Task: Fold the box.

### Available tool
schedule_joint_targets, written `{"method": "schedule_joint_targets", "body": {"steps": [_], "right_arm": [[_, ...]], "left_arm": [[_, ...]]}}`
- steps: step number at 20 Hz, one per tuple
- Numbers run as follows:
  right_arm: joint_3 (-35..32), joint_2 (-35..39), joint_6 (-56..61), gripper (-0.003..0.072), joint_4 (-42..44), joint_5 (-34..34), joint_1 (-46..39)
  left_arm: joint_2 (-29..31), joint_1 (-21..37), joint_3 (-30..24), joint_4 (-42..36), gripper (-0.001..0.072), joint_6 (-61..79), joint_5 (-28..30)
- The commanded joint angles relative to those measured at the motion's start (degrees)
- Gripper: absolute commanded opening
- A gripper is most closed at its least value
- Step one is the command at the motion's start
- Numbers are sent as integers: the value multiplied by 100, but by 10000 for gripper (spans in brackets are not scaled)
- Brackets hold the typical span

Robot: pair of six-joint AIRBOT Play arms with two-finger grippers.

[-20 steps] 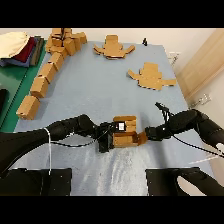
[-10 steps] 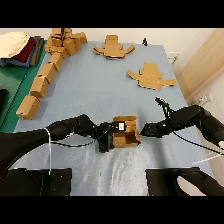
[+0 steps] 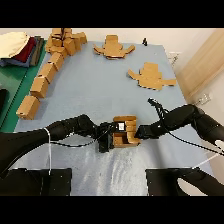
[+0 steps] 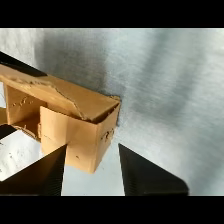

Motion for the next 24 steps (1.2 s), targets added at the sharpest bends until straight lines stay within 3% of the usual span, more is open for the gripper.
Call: {"method": "schedule_joint_targets", "body": {"steps": [1,6,9,14,19,21,24], "right_arm": [[17,-199,584,519,-365,568,501],[17,-490,2299,503,-1453,1049,1434],[76,-723,3327,439,-1947,1285,1939],[710,-1158,4800,439,-2850,1086,2667],[1099,-1768,5545,437,-3388,284,2881],[1097,-1816,5659,389,-3434,160,2881],[1099,-1814,5674,235,-3464,81,2881]], "left_arm": [[-2,2,-2,2,525,2,2],[-2,2,-2,0,525,2,0],[-2,2,-2,0,525,2,2],[-2,2,-2,2,525,2,2],[-2,2,-2,0,525,2,2],[-2,2,-2,2,525,2,2],[-2,2,-2,2,525,2,2]]}}
